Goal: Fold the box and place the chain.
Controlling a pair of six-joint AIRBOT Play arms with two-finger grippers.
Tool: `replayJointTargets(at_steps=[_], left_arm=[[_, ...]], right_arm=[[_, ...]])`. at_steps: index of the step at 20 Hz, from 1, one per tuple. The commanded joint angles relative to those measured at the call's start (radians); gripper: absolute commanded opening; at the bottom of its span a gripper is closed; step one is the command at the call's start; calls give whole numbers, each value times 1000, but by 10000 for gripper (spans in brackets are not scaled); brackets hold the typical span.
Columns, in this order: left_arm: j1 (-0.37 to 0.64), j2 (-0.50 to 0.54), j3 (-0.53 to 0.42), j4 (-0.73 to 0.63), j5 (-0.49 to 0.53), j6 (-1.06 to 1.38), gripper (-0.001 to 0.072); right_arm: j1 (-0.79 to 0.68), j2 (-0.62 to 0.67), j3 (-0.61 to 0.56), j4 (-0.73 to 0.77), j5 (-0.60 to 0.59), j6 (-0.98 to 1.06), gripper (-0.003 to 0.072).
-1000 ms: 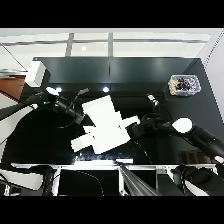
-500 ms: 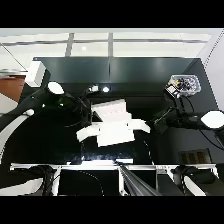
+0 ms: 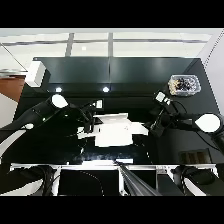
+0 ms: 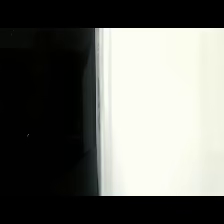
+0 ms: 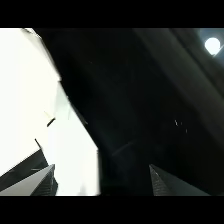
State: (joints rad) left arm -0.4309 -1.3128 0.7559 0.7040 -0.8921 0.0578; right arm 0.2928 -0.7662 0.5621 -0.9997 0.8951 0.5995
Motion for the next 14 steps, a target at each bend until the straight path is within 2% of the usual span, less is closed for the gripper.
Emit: replayJointTargets(at_steps=[1,3,6,14], left_arm=[[-6,-11,-27,3,50,22,28],[-6,-17,-27,14,43,26,29],[-30,-18,-28,124,47,23,29],[-35,-43,-28,122,47,-20,29]], right_arm=[[38,-6,-8,-3,-27,-32,675],[42,-14,-19,1,-25,-36,675],[42,-26,-47,3,-30,-36,674],[42,-27,-78,27,-51,-36,675]])
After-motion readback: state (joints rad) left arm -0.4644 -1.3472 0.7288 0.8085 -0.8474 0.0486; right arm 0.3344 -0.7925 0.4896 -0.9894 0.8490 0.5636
